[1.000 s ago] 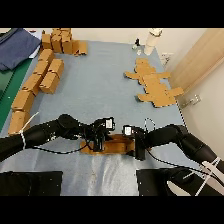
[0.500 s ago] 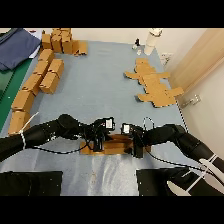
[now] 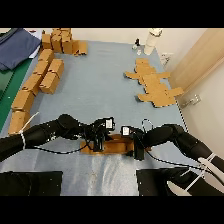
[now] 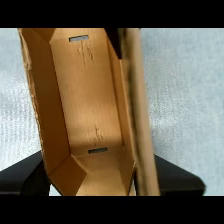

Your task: Fold the box.

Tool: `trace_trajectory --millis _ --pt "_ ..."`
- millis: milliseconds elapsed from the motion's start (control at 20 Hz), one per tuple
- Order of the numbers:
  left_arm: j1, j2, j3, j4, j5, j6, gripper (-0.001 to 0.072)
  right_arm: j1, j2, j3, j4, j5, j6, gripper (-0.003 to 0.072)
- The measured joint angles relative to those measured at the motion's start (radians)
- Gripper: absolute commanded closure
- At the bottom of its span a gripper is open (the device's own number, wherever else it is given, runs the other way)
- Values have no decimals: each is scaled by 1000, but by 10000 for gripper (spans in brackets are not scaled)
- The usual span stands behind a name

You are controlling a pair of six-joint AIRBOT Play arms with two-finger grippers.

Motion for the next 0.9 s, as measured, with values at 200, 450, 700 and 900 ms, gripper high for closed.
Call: trace_trajectory --millis 200,450,700,900 --pt "0 0 0 0 0 0 695 5 -2 -5 0 -3 -31 14" --pt "0 0 0 0 -2 0 695 6 -2 -18 0 10 -52 14" --pt "0 0 0 0 1 0 695 6 -2 -22 0 24 -70 64" --pt "0 0 0 0 1 0 695 6 -2 -27 0 42 -80 63"
